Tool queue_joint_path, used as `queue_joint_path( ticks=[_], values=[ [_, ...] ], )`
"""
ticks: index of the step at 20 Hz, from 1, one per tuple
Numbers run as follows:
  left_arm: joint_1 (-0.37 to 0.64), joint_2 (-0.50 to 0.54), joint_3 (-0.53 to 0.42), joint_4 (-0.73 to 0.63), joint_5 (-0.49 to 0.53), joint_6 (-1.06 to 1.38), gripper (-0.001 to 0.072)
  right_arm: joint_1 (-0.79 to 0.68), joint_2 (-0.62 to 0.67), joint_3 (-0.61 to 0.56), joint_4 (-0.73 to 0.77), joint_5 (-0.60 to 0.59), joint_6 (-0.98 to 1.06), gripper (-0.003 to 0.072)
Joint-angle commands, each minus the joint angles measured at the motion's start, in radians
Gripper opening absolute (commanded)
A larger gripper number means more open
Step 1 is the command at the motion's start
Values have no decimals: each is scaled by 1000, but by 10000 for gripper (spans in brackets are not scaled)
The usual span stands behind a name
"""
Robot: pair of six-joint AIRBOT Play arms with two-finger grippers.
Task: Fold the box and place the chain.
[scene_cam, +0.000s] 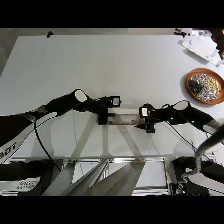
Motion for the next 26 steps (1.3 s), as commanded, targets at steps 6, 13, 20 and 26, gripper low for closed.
queue_joint_path(
  ticks=[6, 13, 20, 26],
  values=[
    [0, 1, 0, 0, 0, 0, 13, 3, 0, 0, 24, -8, 18, 567],
    [0, 1, 0, 0, 0, 0, 13, 35, 0, 0, 20, -32, 49, 521],
    [0, 1, 0, 0, 0, 0, 13, 35, 0, 0, 13, -34, 63, 412],
    [0, 1, 0, 0, 0, 0, 13, 35, 2, 0, 14, -36, 63, 597]
  ],
)
